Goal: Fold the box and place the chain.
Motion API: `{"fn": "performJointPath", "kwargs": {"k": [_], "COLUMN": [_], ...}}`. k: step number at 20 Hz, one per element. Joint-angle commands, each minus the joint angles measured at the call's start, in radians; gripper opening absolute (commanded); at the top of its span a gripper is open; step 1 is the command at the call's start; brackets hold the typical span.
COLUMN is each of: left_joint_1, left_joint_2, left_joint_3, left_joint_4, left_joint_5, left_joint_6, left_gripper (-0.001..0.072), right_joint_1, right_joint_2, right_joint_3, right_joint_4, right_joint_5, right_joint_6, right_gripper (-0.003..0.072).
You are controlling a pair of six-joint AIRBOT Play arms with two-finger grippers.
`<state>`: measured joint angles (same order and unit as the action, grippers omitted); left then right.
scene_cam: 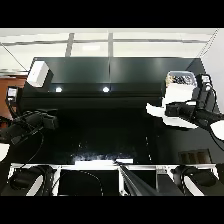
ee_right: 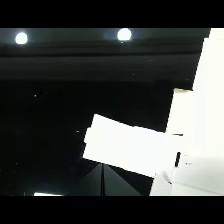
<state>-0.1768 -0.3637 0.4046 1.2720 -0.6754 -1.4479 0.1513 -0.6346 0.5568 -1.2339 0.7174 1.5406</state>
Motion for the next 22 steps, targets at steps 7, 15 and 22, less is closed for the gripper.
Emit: {"fn": "performJointPath", "kwargs": {"k": [7, 15, 22], "left_joint_1": [-0.003, -0.005, -0.005], "left_joint_2": [-0.031, -0.127, -0.229], "left_joint_3": [-0.003, -0.002, 0.058], "left_joint_4": [-0.061, -0.054, -0.062], "left_joint_5": [0.257, 0.106, -0.166], "left_joint_6": [0.0, 0.043, 0.026], "left_gripper": [0.0685, 0.0703, 0.0703], "right_joint_1": [0.0, -0.127, -0.669], "right_joint_2": [0.0, -0.122, -0.531], "right_joint_3": [0.0, 0.105, 0.623], "right_joint_4": [0.029, -0.001, -0.131], "right_joint_5": [-0.391, -0.246, 0.228], "right_joint_6": [-0.007, 0.018, -0.003], "right_gripper": [0.0021, 0.072, 0.072]}}
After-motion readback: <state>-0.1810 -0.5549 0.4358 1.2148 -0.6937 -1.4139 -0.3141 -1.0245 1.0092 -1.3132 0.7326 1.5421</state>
